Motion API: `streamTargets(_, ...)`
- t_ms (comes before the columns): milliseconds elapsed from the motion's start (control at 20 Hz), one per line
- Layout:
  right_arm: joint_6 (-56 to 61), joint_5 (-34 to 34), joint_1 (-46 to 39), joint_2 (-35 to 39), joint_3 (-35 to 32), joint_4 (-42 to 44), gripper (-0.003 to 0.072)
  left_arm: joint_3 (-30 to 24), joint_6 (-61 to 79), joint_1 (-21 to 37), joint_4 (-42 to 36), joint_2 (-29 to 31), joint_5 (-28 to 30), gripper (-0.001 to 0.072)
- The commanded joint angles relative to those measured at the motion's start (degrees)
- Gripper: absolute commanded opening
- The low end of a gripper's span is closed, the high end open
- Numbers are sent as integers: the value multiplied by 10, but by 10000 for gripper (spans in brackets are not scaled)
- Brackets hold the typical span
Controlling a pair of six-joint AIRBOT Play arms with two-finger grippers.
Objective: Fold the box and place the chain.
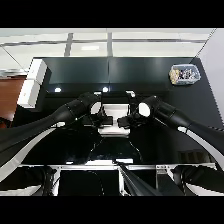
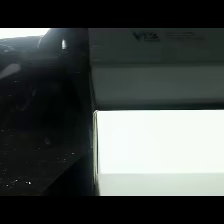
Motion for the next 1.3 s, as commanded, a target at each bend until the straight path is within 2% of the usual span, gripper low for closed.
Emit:
streamTargets(0,58,25,14,-9,9,-66,291,0,0,0,1,0,-1,28)
streamTargets(300,92,46,19,-22,25,-83,291,0,0,0,1,0,-1,28)
streamTargets(550,184,57,57,-46,64,-152,291,0,0,0,1,0,0,27)
streamTargets(1100,224,85,57,-57,64,-120,291,0,0,0,2,0,1,27)
streamTargets(1150,224,84,57,-60,64,-112,267,0,0,0,2,0,1,27)
streamTargets(1200,223,84,57,-63,64,-107,176,0,0,0,3,0,1,27)
streamTargets(1250,223,83,57,-64,64,-106,166,0,0,1,3,0,0,27)
